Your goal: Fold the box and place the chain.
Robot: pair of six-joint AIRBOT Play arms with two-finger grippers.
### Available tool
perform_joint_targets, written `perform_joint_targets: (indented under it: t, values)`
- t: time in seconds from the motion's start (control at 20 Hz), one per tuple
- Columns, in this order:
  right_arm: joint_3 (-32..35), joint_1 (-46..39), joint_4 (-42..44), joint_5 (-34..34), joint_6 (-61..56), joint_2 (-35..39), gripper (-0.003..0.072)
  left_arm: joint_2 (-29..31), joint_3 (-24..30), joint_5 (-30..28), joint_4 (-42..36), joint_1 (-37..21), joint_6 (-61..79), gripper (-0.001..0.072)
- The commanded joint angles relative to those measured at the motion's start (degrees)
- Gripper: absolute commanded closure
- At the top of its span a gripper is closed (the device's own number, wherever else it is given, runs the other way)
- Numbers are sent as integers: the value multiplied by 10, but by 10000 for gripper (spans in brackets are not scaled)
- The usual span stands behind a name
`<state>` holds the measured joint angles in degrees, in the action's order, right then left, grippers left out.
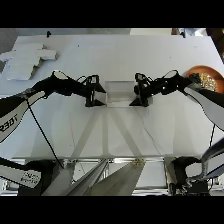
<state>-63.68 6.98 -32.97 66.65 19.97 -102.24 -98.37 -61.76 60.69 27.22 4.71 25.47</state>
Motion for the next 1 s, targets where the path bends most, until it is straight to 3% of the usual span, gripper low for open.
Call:
perform_joint_targets:
  t: [0.0,0.35,0.85,0.95]
  values:
    - [0,0,0,0,0,0,230,0,0,1,-10,0,-5,1]
    - [0,0,0,0,0,0,230,-8,0,15,-10,15,-19,2]
    - [0,0,0,0,0,0,230,-30,0,-41,-48,29,-41,6]
    - [0,0,0,0,0,0,230,-30,0,-52,-53,32,-46,33]
